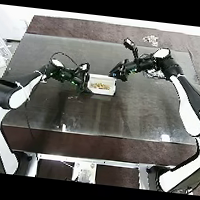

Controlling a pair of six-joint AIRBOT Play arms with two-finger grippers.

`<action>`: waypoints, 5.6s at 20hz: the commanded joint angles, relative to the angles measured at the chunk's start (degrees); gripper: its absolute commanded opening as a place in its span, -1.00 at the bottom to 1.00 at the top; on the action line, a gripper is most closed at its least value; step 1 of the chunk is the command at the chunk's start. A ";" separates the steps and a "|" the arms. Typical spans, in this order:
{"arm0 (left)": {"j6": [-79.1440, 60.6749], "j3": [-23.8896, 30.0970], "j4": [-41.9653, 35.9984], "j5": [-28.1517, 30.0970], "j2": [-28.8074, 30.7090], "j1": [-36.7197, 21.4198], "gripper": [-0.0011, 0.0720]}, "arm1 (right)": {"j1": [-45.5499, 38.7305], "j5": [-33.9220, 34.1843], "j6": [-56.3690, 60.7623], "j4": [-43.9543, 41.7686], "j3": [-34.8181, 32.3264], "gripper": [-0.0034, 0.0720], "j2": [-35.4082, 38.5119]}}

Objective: Fold the box and place the chain.

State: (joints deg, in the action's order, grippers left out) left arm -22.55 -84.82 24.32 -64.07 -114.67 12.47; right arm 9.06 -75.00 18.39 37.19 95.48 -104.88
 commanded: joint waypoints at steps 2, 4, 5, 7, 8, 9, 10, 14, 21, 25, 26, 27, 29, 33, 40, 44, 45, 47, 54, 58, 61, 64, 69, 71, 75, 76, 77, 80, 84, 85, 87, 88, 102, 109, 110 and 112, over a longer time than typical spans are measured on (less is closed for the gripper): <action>0.00 -0.04 0.00 0.00 0.04 -0.02 0.36 | 1.99 0.76 0.66 3.63 0.15 0.01 -0.02; 0.00 -0.04 0.00 0.00 0.04 -0.02 0.36 | 2.34 2.32 0.66 4.02 -0.31 0.25 -0.11; 0.00 -0.04 0.00 0.00 0.04 -0.02 0.36 | 2.67 2.43 0.63 4.07 -0.48 0.25 -0.28; 0.00 -0.04 0.00 0.00 0.04 -0.02 0.36 | 2.86 2.58 0.42 4.22 -0.66 0.25 -0.70; 0.00 -0.04 0.00 0.00 0.04 -0.02 0.36 | 2.89 2.78 0.44 4.24 -0.70 0.25 -0.90; 0.00 -0.04 0.00 0.00 0.04 -0.02 0.36 | 2.91 2.78 0.44 4.22 -0.74 0.25 -0.96; 0.00 -0.04 -0.02 0.00 0.04 -0.02 0.36 | 3.02 2.54 0.48 4.24 -0.74 0.25 -0.98; 0.00 -0.04 -0.02 0.00 0.04 -0.02 0.36 | 3.23 -0.52 0.46 4.17 -0.74 0.25 -0.98; 0.00 -0.04 0.00 0.00 0.04 -0.02 0.36 | 3.19 -3.58 0.46 0.13 -0.70 0.25 -0.98; 0.00 -0.04 0.00 0.00 0.04 -0.02 0.36 | 3.65 -3.19 0.44 1.55 -1.14 0.25 -1.25; 0.00 -0.04 0.00 0.00 0.04 -0.02 0.36 | 3.89 -1.70 0.39 2.93 -1.29 0.25 -1.49; 0.00 -0.04 0.00 0.00 0.04 -0.02 0.36 | 4.07 -0.11 -0.74 3.39 -1.42 0.25 -1.88; 0.00 -0.04 0.00 0.00 0.04 -0.02 0.36 | 4.09 1.55 -1.51 3.34 -1.42 0.25 -2.19; 0.00 -0.04 0.00 0.00 0.04 -0.02 0.36 | 4.02 1.55 -1.53 3.37 -1.38 0.25 -2.16; 0.00 -0.04 0.00 0.00 0.04 -0.02 0.36 | 4.07 1.11 -6.43 3.13 -1.38 0.25 -0.24; 0.00 -0.04 0.00 0.00 0.04 -0.02 0.36 | 4.02 0.59 -6.88 2.01 -1.44 0.25 0.39; 0.00 -0.04 0.00 0.00 0.04 -0.02 0.36 | 4.02 -0.04 -6.88 1.95 -1.49 0.25 0.39; 0.00 -0.04 0.00 0.00 0.04 -0.02 0.36 | 4.04 -1.42 -6.91 1.84 -1.90 0.25 0.39; 0.00 -0.04 0.00 0.02 0.04 -0.02 0.36 | 1.70 -2.58 -11.37 -1.36 -8.07 0.25 0.68; 0.00 -0.04 0.00 -0.02 0.04 -0.02 0.36 | 1.99 -0.17 -15.69 -3.74 -8.28 0.25 0.68; 0.00 -0.04 0.00 0.00 0.04 -0.02 0.36 | 3.21 -0.28 -20.00 -3.74 -8.33 0.24 0.70; 0.00 -0.04 0.00 0.00 0.04 -0.02 0.36 | 3.63 -0.22 -20.70 -3.72 -8.33 0.24 0.70; 0.00 -0.04 -0.02 0.00 0.04 -0.02 0.36 | 3.65 0.70 -22.14 -3.54 -8.33 0.22 0.68; 0.00 -0.04 -0.02 0.00 0.04 -0.02 0.36 | 3.65 1.68 -22.62 -3.45 -8.46 0.21 0.68; 0.00 -0.04 0.00 0.00 0.04 -0.02 0.36 | 4.07 4.17 -23.58 -2.38 -8.57 0.16 0.68; 0.00 -0.04 0.00 0.00 0.04 -0.02 0.36 | 4.26 4.50 -23.58 -2.25 -8.57 0.13 0.68; 0.00 -0.04 0.00 0.00 0.04 -0.02 0.36 | 4.50 5.05 -23.61 -1.84 -8.57 0.13 0.68; 0.00 -0.04 0.00 0.00 0.04 -0.02 0.36 | 5.16 6.95 -23.58 0.15 -8.57 0.13 0.68; 0.00 -0.04 0.00 0.00 0.04 -0.02 0.36 | 5.16 6.36 -23.54 -0.15 -8.55 0.13 0.76; 0.00 -0.04 0.00 0.00 0.04 -0.02 0.36 | 5.05 5.03 -23.54 -0.26 -8.57 0.04 0.94; 0.00 -0.04 0.00 0.00 0.04 -0.02 0.36 | 4.79 3.93 -23.52 -0.28 -8.68 0.03 1.25; 0.00 -0.04 0.00 0.00 0.04 -0.02 0.36 | 4.66 4.20 -23.58 -0.31 -8.76 0.03 1.29; 0.00 -0.04 0.00 -0.02 0.04 -0.02 0.36 | 3.80 9.35 -25.07 -3.58 -8.63 0.03 2.93; 0.00 -0.04 0.00 0.00 0.04 -0.02 0.36 | 3.69 14.99 -25.07 -3.32 -10.82 -0.02 2.95; 0.00 -0.04 0.00 0.00 0.04 -0.02 0.36 | 3.69 14.97 -25.05 -3.30 -10.84 -0.02 2.95; 0.00 -0.04 0.00 0.00 0.04 -0.02 0.36 | 3.72 14.47 -25.07 -3.32 -10.84 -0.02 2.95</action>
State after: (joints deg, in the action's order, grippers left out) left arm -22.50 -84.82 24.25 -64.03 -114.67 12.47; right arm 12.73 -60.93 -6.68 33.82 84.79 -101.93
